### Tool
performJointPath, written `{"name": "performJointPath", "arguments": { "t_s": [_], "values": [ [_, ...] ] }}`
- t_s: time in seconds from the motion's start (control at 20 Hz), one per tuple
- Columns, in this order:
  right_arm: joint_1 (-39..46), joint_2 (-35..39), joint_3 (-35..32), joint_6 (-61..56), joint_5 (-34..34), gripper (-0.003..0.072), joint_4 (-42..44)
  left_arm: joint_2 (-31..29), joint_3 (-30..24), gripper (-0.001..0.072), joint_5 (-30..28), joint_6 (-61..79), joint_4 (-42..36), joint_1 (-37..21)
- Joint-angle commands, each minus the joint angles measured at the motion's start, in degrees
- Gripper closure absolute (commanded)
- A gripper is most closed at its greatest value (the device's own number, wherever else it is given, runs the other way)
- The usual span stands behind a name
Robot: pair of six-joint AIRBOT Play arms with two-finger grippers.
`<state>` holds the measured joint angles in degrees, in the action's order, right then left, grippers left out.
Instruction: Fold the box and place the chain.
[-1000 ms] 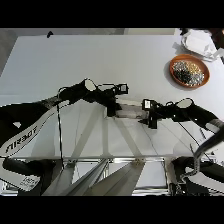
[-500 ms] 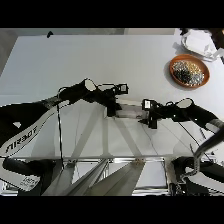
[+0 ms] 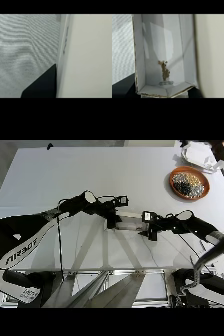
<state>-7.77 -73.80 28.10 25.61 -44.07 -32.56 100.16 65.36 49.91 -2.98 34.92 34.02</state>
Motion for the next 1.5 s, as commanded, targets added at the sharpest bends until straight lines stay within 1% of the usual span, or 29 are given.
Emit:
{"name": "performJointPath", "arguments": {
  "t_s": [0.0, 0.05, 0.15, 0.2, 0.4, 0.45, 0.5, 0.6, 0.65, 0.75, 0.95, 1.05, 1.1, 1.15, 1.2, 1.25, 1.3, 1.35, 1.4, 1.45],
  "values": [
    [0.0, 0.0, 0.0, 0.0, 0.0, 0.0408, 0.0, 0.0, 0.0, 0.0698, 0.0, 0.0, -0.1, 0.0],
    [0.0, 0.0, 0.0, 0.0, 0.0, 0.0408, 0.0, 0.0, 0.0, 0.0698, -0.1, 0.1, -0.7, 0.0],
    [0.0, 0.0, 0.0, 0.0, 0.0, 0.0408, 0.0, 0.0, 0.0, 0.0697, -2.8, 0.0, -1.0, 0.0],
    [0.0, 0.0, 0.0, 0.0, 0.0, 0.0408, 0.0, 0.0, 0.0, 0.0697, -2.8, -0.1, -1.0, 0.0],
    [0.0, 0.0, 0.0, 0.0, 0.0, 0.0408, 0.0, 0.0, 0.0, 0.0692, 0.6, 0.0, -0.8, 0.0],
    [0.0, 0.0, 0.0, 0.0, 0.0, 0.0408, 0.0, -0.2, 0.0, 0.0628, 1.5, 0.0, -0.6, -0.1],
    [0.0, 0.0, 0.0, 0.0, 0.0, 0.0408, 0.0, -0.5, 0.0, 0.0518, 2.5, 0.0, -0.4, -0.2],
    [0.0, 0.0, 0.0, 0.0, 0.0, 0.0408, 0.0, -1.9, 0.0, 0.0264, 4.3, -0.3, -0.4, -0.8],
    [0.0, 0.0, 0.0, 0.0, 0.0, 0.0408, 0.0, -3.0, 0.0, 0.0207, 5.3, -1.7, -0.3, -1.3],
    [0.0, 0.0, 0.0, 0.0, 0.0, 0.0408, 0.0, -5.7, 0.0, 0.0197, 7.5, -4.7, 1.4, -2.8],
    [0.0, 0.0, 0.0, 0.0, 0.0, 0.0408, 0.0, -11.8, 0.0, 0.0197, 13.1, -12.2, 10.0, -6.8],
    [0.0, 0.0, 0.0, 0.0, 0.0, 0.0408, 0.0, -14.9, 0.0, 0.0198, 16.6, -17.1, 12.9, -8.8],
    [0.0, 0.0, 0.0, 0.0, 0.0, 0.0408, 0.0, -16.2, 0.0, 0.0199, 18.2, -19.8, 13.2, -9.6],
    [0.0, 0.0, 0.0, 0.0, 0.0, 0.0408, 0.0, -17.4, 0.0, 0.0218, 19.6, -22.7, 13.2, -10.1],
    [0.0, 0.0, 0.0, 0.0, 0.0, 0.0408, 0.0, -18.2, 0.0, 0.0297, 21.1, -25.1, 13.1, -10.1],
    [0.0, 0.0, 0.0, 0.0, 0.0, 0.0408, 0.0, -18.6, 0.0, 0.0525, 23.4, -27.5, 12.7, -9.7],
    [0.0, 0.0, 0.0, 0.0, 0.0, 0.0408, 0.0, -18.6, 0.0, 0.0696, 26.4, -28.3, 11.2, -9.0],
    [0.0, 0.0, 0.0, 0.0, 0.0, 0.0408, 0.0, -18.5, -0.1, 0.0705, 28.9, -28.4, 8.8, -7.6],
    [0.0, 0.0, 0.0, 0.0, 0.0, 0.0408, 0.0, -18.5, -0.5, 0.0705, 29.5, -28.3, 6.5, -5.5],
    [0.0, 0.0, 0.0, 0.0, 0.0, 0.0408, 0.0, -18.5, -0.7, 0.0705, 28.2, -27.9, 5.6, -3.0]
  ]
}}
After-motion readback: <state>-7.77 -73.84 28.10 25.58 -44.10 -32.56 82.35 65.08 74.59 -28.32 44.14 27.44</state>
